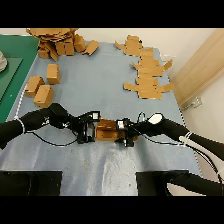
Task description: Fold the box.
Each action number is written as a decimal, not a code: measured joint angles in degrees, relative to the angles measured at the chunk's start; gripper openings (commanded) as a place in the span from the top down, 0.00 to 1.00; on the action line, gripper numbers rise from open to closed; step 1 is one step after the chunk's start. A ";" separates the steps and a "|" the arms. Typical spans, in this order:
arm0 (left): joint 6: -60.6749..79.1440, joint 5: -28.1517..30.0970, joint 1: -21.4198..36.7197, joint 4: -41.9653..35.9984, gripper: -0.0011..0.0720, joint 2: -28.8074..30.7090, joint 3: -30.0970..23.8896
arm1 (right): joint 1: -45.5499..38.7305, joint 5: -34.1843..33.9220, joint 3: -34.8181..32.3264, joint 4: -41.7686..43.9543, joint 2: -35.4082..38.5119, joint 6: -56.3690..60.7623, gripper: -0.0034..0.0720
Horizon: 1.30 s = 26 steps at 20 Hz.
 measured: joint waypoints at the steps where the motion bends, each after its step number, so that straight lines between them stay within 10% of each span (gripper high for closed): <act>1: 0.17 -0.11 0.00 -0.20 0.03 -0.09 0.00 | 0.00 0.00 0.00 0.00 0.00 0.00 0.32; 26: 2.45 -0.07 -3.50 -4.81 0.03 -1.07 0.57 | 0.00 0.04 0.00 -0.02 0.00 0.07 0.32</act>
